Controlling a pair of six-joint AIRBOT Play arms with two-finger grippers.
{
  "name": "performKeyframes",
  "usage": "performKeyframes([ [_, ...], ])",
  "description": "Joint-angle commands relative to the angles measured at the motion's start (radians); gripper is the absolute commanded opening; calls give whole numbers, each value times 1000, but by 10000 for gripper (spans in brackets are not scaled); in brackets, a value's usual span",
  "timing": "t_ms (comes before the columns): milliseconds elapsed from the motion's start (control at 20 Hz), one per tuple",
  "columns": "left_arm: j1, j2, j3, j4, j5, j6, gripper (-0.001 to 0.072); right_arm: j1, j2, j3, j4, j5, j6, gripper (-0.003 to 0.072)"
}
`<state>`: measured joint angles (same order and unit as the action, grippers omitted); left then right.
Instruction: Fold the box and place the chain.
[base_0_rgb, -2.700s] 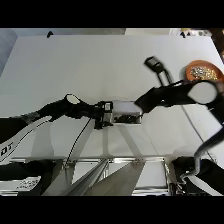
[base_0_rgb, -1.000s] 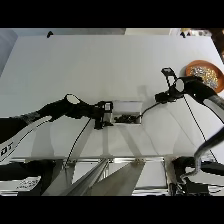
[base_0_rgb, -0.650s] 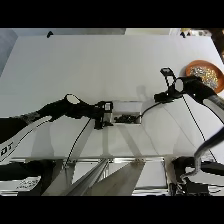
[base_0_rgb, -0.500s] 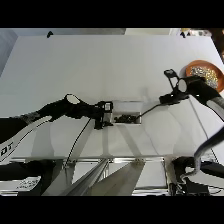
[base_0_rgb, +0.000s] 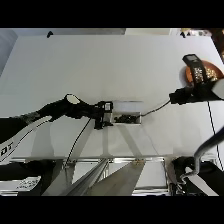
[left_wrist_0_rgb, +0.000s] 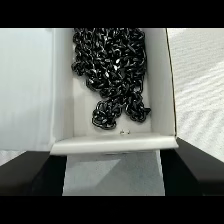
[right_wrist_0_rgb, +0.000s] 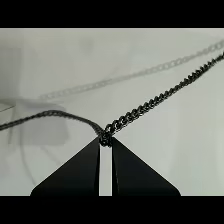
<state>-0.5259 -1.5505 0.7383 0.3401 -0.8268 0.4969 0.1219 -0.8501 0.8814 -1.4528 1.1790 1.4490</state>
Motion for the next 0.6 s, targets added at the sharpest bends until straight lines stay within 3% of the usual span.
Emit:
performKeyframes([
  [0, 0, 1, 1, 0, 0, 0, 273, 0, 165, 0, 204, 66, -72, 17],
  [200, 0, 1, 1, 0, 0, 0, 273, 0, 246, -6, 394, 78, -124, 17],
  [550, 0, 1, 1, 0, 0, 0, 273, 4, 254, -26, 645, 46, -202, 17],
])
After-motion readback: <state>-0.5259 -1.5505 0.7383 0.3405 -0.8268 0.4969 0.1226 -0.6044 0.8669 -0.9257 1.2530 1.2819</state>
